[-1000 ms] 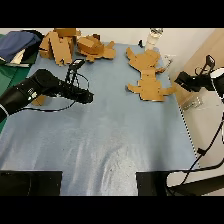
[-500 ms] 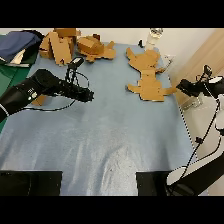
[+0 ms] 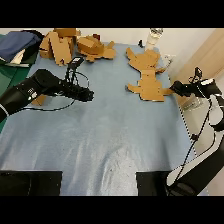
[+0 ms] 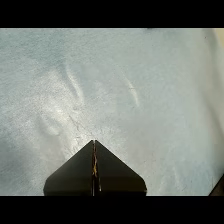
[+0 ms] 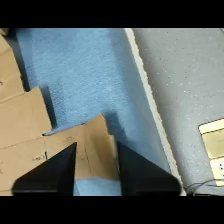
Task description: Fold the box.
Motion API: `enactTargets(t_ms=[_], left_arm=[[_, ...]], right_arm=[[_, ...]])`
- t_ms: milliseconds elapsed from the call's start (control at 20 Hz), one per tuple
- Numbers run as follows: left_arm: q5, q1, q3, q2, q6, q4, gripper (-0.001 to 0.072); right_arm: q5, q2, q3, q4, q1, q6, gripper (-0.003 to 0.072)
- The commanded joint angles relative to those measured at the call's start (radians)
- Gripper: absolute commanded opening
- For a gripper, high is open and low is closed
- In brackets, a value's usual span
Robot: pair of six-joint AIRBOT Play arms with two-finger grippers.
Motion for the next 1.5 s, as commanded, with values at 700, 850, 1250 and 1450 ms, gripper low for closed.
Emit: enactTargets(t_ms=[700, 850, 1250, 1450], left_arm=[[-0.074, 0.048, -0.008, -0.001, -0.053, 0.010, 0.0010], [-0.091, 0.068, -0.044, 0.001, -0.053, 0.023, 0.0010], [-0.136, 0.072, -0.110, 0.002, 0.006, 0.024, 0.0010], [-0.193, 0.074, -0.110, 0.001, 0.029, 0.029, 0.0010]], right_arm=[[0.237, 0.263, -0.339, 0.117, 0.151, -0.095, 0.0003], [0.081, 0.431, -0.613, 0.132, 0.242, -0.105, 0.0002], [-0.120, 0.770, -1.067, 0.206, 0.563, 0.006, 0.0229], [-0.086, 0.769, -1.019, 0.077, 0.556, 0.108, 0.0319]])
